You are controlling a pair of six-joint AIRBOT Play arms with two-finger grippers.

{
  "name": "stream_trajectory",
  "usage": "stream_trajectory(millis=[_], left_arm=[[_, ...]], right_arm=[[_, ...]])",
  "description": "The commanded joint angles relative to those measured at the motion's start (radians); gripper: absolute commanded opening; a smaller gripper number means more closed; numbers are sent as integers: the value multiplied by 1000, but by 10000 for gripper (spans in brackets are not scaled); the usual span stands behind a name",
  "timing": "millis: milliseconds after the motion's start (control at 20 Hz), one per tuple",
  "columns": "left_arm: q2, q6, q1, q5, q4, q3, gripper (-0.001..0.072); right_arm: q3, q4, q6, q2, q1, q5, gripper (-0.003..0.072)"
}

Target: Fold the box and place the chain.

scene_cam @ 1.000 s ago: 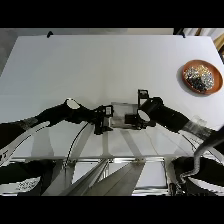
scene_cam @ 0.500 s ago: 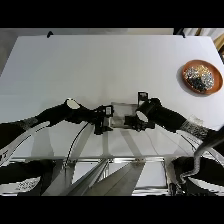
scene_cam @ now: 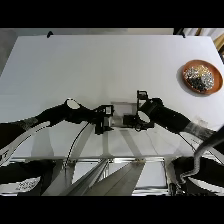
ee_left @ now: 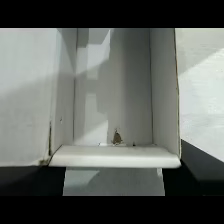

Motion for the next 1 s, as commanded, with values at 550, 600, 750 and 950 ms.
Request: stream_trajectory(millis=[550, 600, 750, 950], left_arm=[[0, 4, 0, -6, 7, 0, 212], [0, 4, 0, -6, 7, 0, 212], [0, 4, 0, -6, 7, 0, 212], [0, 4, 0, -6, 7, 0, 212]], right_arm=[[20, -137, -550, 351, -414, 265, 405], [38, -140, -643, 343, -512, 263, 402], [132, -135, -836, 264, -831, 195, 398], [318, -90, -939, 23, -1084, 74, 355]])
